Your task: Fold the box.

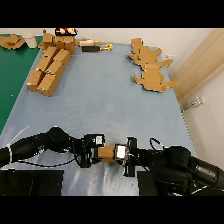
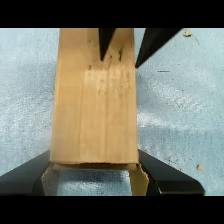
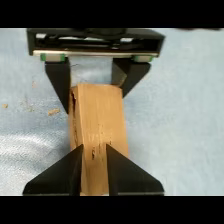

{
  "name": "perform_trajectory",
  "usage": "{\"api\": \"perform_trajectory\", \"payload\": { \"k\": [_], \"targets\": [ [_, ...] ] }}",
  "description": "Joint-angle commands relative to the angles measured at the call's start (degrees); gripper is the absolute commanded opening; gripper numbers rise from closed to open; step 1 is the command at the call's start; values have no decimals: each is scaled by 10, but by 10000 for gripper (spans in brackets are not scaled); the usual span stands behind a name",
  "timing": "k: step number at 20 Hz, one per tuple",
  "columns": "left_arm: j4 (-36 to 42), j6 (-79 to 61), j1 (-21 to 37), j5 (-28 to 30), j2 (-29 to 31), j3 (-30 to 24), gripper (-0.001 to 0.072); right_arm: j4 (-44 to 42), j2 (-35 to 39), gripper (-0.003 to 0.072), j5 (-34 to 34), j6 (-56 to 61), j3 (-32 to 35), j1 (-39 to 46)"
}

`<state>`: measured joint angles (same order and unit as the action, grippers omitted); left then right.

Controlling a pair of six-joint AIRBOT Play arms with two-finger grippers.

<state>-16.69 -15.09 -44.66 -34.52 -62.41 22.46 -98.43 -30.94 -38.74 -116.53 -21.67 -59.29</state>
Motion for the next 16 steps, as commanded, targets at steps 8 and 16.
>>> {"api": "perform_trajectory", "payload": {
  "k": [8, 16],
  "targets": [
    [0, -1, 0, 0, 0, 0, 508, 27, 90, 248, -83, 236, -2, 0],
    [0, -1, 0, 0, 0, 0, 508, 54, -13, 441, 11, 134, -2, -1]
  ]
}}
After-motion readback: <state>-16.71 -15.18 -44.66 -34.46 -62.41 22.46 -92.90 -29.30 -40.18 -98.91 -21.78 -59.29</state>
